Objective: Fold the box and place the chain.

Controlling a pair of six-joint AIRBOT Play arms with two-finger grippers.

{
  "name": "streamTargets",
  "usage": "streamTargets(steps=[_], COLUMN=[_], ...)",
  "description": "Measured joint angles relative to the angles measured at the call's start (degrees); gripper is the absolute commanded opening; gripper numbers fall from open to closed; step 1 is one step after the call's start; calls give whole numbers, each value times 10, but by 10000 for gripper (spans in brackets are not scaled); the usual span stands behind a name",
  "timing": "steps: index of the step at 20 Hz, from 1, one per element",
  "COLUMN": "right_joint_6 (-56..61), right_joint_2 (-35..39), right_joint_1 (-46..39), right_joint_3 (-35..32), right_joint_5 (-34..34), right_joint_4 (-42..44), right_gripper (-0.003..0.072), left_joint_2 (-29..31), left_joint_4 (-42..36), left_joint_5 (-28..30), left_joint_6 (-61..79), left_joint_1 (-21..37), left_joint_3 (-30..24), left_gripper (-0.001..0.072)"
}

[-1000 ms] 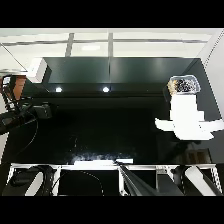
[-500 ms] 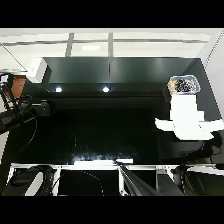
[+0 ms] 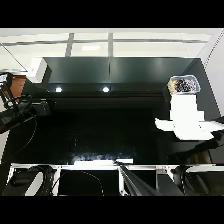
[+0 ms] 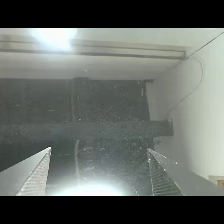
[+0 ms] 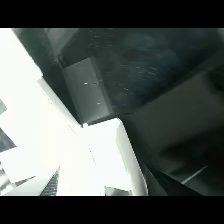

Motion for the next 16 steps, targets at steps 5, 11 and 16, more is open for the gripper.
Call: streamTargets(steps=[5,11,16], right_joint_6=[-16,-54,-67], right_joint_2=[-10,-12,2], right_joint_1=[21,25,35], right_joint_3=[3,4,-9], right_joint_5=[-1,16,30], right_joint_4=[-8,-6,21], right_gripper=[131,41,41], left_joint_2=[0,0,0], left_joint_4=[0,0,0], left_joint_5=[0,0,0], left_joint_6=[0,0,0], left_joint_1=[0,0,0], left_joint_3=[0,0,0], left_gripper=[708,709,700])
